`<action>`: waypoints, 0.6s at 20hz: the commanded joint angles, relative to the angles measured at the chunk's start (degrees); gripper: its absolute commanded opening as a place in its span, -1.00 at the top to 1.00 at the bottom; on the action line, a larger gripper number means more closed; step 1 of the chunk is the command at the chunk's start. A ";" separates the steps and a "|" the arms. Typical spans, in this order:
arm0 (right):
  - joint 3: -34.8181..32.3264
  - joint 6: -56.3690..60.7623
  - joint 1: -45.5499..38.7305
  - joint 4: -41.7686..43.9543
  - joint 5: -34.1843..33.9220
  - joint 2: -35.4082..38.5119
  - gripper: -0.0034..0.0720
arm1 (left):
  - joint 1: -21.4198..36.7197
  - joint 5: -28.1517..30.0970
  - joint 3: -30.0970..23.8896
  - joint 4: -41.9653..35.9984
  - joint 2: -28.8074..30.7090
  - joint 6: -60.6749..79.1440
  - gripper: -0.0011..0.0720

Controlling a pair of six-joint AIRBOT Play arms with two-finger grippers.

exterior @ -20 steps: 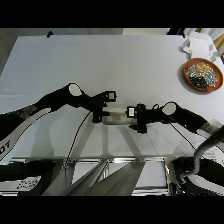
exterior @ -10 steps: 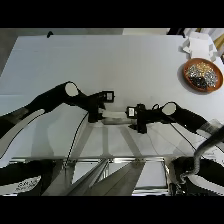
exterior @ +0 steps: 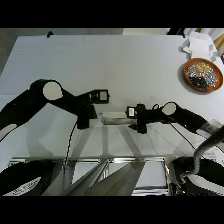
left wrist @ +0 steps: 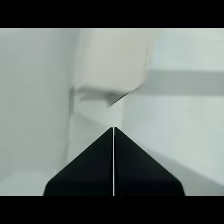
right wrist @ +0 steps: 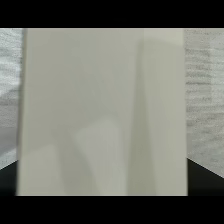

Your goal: Fold the box and place the chain.

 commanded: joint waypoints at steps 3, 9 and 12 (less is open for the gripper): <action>0.00 0.04 0.02 0.00 0.00 0.00 -0.15 | -8.63 5.95 0.04 -8.59 -2.62 4.48 0.96; 0.00 0.04 0.02 0.00 0.00 0.00 -0.15 | -7.74 32.00 0.04 -11.72 -10.19 -3.21 0.96; 0.00 0.04 0.02 0.00 0.00 0.00 -0.15 | -6.71 37.73 0.04 -11.69 -12.74 -6.84 0.96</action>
